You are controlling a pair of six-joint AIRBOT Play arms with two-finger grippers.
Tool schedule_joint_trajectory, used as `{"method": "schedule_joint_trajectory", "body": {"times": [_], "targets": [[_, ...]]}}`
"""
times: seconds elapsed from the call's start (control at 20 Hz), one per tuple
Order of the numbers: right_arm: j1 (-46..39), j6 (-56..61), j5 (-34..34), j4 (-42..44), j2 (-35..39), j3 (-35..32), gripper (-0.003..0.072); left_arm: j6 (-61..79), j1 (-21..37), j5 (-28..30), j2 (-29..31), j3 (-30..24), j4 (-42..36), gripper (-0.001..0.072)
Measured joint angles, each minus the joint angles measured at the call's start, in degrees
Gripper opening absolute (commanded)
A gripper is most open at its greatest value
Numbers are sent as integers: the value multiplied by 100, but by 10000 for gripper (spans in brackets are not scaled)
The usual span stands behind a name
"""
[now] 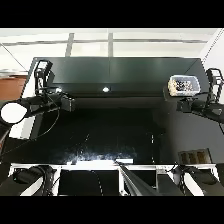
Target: Fold the box and place the chain.
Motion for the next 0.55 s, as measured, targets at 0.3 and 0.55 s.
{"method": "schedule_joint_trajectory", "body": {"times": [0.3, 0.55], "targets": [[0, 17, -20, 7, 7, -17, 25, -46, 0, 31, 2, 0, 39, 30], [0, 17, -22, 7, 7, -17, 24, -59, 0, 48, 2, 2, 50, 30]]}}
